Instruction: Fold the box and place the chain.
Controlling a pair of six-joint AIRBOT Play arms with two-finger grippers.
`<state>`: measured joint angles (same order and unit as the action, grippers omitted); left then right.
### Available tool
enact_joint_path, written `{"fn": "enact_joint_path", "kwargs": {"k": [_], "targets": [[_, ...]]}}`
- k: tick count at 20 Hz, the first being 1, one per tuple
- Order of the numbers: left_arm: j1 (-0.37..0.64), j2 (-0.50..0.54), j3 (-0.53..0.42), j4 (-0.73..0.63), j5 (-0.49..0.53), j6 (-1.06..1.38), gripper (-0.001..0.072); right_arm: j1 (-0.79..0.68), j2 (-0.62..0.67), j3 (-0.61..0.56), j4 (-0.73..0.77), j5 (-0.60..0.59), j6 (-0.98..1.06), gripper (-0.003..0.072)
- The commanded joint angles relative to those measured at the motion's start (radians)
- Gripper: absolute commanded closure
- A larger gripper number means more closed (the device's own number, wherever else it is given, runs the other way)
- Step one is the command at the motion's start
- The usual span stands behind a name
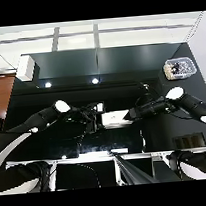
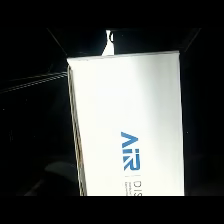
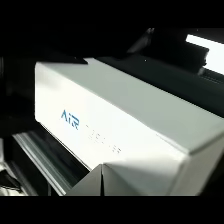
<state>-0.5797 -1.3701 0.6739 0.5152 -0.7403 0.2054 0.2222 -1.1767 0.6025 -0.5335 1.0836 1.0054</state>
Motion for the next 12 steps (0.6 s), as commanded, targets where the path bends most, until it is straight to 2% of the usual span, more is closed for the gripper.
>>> {"fn": "enact_joint_path", "kwargs": {"k": [1, 3, 4, 5, 6, 9, 12], "targets": [[0.0, 0.0, 0.0, -0.003, -0.005, -0.002, 0.022, -0.048, 0.093, 0.065, 0.006, 0.109, -0.011, 0.0681], [0.0, 0.0, 0.0, -0.003, -0.005, -0.022, 0.0212, -0.127, 0.178, 0.1, -0.042, 0.125, -0.01, 0.0681], [0.0, 0.005, 0.0, 0.003, -0.005, -0.038, 0.0156, -0.175, 0.222, 0.108, -0.066, 0.124, -0.006, 0.0681], [0.0, 0.017, 0.0, 0.026, -0.005, -0.061, 0.0044, -0.228, 0.26, 0.108, -0.079, 0.126, -0.006, 0.0681], [0.0, 0.036, 0.0, 0.067, -0.004, -0.09, -0.0007, -0.272, 0.284, 0.108, -0.087, 0.138, -0.003, 0.0681], [0.0, 0.127, 0.0, 0.254, -0.021, -0.289, -0.0007, -0.374, 0.312, 0.108, -0.108, 0.183, 0.001, 0.0681], [-0.001, 0.209, 0.023, 0.287, -0.122, -0.515, -0.0006, -0.403, 0.312, 0.108, -0.122, 0.167, 0.001, 0.0681]]}}
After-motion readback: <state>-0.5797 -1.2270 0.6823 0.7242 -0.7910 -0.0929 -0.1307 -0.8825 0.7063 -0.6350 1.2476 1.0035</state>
